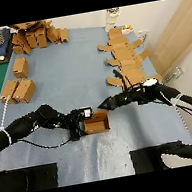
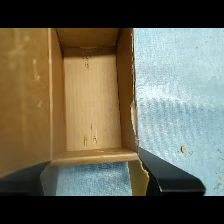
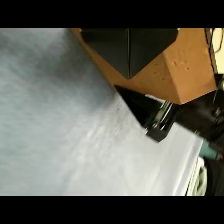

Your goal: Fold the box.

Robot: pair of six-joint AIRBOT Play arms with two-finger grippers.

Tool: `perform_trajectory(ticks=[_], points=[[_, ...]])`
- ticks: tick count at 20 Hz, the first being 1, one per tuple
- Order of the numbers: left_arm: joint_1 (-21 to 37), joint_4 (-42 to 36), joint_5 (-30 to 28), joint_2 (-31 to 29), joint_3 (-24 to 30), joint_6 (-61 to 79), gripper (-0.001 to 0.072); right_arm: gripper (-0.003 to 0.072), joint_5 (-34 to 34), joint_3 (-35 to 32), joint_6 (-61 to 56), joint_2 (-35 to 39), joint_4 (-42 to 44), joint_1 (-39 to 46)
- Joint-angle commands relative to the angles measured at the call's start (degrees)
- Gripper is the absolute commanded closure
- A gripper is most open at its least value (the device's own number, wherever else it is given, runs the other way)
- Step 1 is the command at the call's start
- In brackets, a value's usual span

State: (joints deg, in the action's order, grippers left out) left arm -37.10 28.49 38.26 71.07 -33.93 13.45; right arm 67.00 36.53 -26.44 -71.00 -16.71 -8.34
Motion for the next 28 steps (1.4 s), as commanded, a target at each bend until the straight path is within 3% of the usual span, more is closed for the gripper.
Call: perform_trajectory(ticks=[1, 8, 14, 15, 16, 18, 19, 20, 25, 28], points=[[0.0, 0.0, -0.2, 0.0, 0.0, 0.0, 0.0187, 0.0684, -0.8, -2.6, 4.4, 4.7, -1.9, -4.9], [0.0, 0.0, -0.2, 0.0, 0.0, 0.0, 0.0187, 0.0684, -22.6, -10.7, 2.0, 20.3, -14.0, -14.3], [0.0, 0.0, -0.2, 0.0, 0.0, 0.0, 0.0187, 0.0675, -35.7, -11.0, 12.0, 22.8, -14.7, -20.4], [0.0, 0.0, -0.2, 0.0, 0.0, 0.0, 0.0187, 0.0568, -37.1, -10.9, 14.9, 22.8, -14.6, -21.9], [0.0, 0.0, -0.2, 0.0, 0.0, 0.0, 0.0187, 0.0513, -37.7, -10.9, 17.7, 22.8, -14.6, -23.2], [0.0, 0.0, -0.2, 0.0, 0.0, 0.0, 0.0187, 0.0502, -37.5, -10.8, 23.1, 22.8, -14.7, -25.7], [0.0, 0.0, -0.2, 0.0, 0.0, 0.0, 0.0187, 0.0405, -37.5, -10.8, 25.6, 22.8, -14.7, -26.7], [0.0, 0.0, -0.2, 0.0, 0.0, 0.0, 0.0187, 0.0381, -37.4, -10.8, 27.5, 22.8, -14.8, -27.4], [0.0, 0.0, -0.2, 0.0, 0.0, 0.0, 0.0187, 0.0381, -29.2, -10.2, 28.7, 23.0, -15.1, -29.0], [0.0, 0.0, -0.1, 0.0, 0.0, 0.0, 0.0187, 0.0381, -29.6, -10.1, 28.7, 23.8, -18.4, -29.2]])
